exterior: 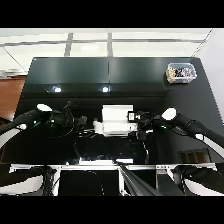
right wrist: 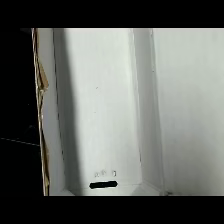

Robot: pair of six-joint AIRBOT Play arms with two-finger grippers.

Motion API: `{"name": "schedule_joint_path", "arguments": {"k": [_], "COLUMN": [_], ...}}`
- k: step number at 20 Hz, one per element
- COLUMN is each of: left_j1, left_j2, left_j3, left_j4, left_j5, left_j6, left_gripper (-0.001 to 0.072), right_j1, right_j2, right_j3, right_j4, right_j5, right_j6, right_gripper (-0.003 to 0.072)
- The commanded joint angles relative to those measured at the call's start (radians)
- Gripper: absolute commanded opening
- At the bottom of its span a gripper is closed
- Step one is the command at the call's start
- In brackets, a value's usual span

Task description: Fold the box and place the chain.

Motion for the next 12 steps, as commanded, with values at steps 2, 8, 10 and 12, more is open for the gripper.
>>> {"name": "schedule_joint_path", "arguments": {"k": [2, 8, 10, 12], "left_j1": [-0.027, -0.152, -0.196, -0.239], "left_j2": [-0.002, -0.002, -0.002, -0.002], "left_j3": [0.064, 0.191, 0.241, 0.277], "left_j4": [0.008, 0.097, 0.199, 0.249], "left_j5": [-0.056, 0.017, 0.022, 0.024], "left_j6": [0.009, -0.123, -0.275, -0.370], "left_gripper": [0.0537, 0.0536, 0.0532, 0.0490], "right_j1": [0.001, 0.001, 0.001, 0.001], "right_j2": [0.000, 0.000, 0.000, 0.000], "right_j3": [0.000, 0.000, 0.000, 0.000], "right_j4": [0.000, 0.000, 0.000, 0.000], "right_j5": [0.000, 0.000, 0.000, 0.000], "right_j6": [0.000, 0.000, 0.000, 0.000], "right_gripper": [0.0063, 0.0063, 0.0063, 0.0063]}}
